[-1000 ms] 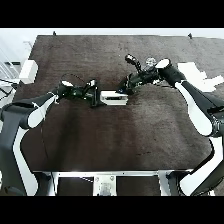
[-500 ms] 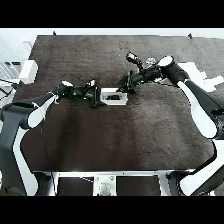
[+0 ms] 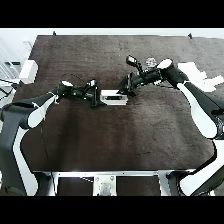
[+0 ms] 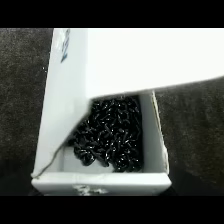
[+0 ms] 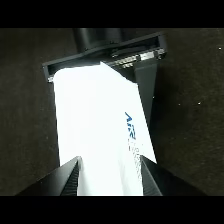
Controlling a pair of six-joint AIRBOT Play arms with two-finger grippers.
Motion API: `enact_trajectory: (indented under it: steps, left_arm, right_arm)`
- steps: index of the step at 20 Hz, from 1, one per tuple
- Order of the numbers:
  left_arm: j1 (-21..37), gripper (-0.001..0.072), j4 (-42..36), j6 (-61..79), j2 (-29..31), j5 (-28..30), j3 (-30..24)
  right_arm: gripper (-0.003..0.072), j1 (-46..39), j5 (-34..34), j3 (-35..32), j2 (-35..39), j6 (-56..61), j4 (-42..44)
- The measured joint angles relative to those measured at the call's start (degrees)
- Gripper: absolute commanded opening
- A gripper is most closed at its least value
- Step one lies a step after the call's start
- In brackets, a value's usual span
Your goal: Fold the box and place the chain.
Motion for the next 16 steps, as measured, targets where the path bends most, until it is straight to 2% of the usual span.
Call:
enact_trajectory:
  steps: [16]
  left_arm:
    - [0.0,0.0279,0.0,0.0,0.0,0.0,0.0]
  right_arm:
    - [0.0415,1.9,-3.6,-1.2,-0.8,-3.8,0.1]
